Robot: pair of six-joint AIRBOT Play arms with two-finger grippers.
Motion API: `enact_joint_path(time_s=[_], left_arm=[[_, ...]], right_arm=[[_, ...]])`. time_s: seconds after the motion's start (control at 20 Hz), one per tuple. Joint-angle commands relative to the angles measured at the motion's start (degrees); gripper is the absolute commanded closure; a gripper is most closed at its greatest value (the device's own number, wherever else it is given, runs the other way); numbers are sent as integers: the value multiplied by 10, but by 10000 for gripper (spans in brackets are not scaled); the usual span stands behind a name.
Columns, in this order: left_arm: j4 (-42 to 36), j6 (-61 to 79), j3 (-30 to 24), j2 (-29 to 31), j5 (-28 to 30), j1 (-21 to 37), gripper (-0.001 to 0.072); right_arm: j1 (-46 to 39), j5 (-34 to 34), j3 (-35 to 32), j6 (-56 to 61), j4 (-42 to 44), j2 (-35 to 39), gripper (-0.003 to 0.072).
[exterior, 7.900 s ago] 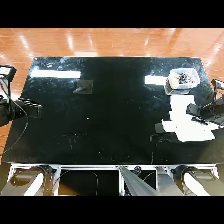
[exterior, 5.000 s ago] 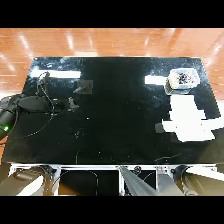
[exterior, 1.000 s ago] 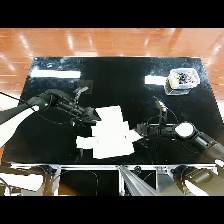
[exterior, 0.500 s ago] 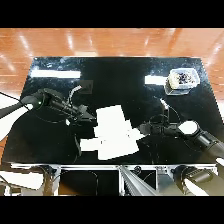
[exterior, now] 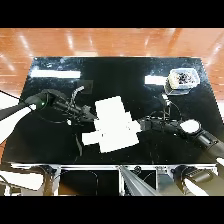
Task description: Fold the box and place the chain.
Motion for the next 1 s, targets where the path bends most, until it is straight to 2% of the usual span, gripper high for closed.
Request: enact_joint_path(time_s=[0.0,0.2,0.7,0.95], left_arm=[[-22,22,0,-6,-28,-16,97],[-59,76,0,-16,-29,-37,97],[-55,187,0,-20,-11,-63,98],[-27,206,0,-20,4,-63,117]], right_arm=[[0,-6,0,-14,16,0,656],[0,4,0,-14,16,0,656],[0,8,0,-5,16,0,655],[0,8,0,-3,16,0,654]])
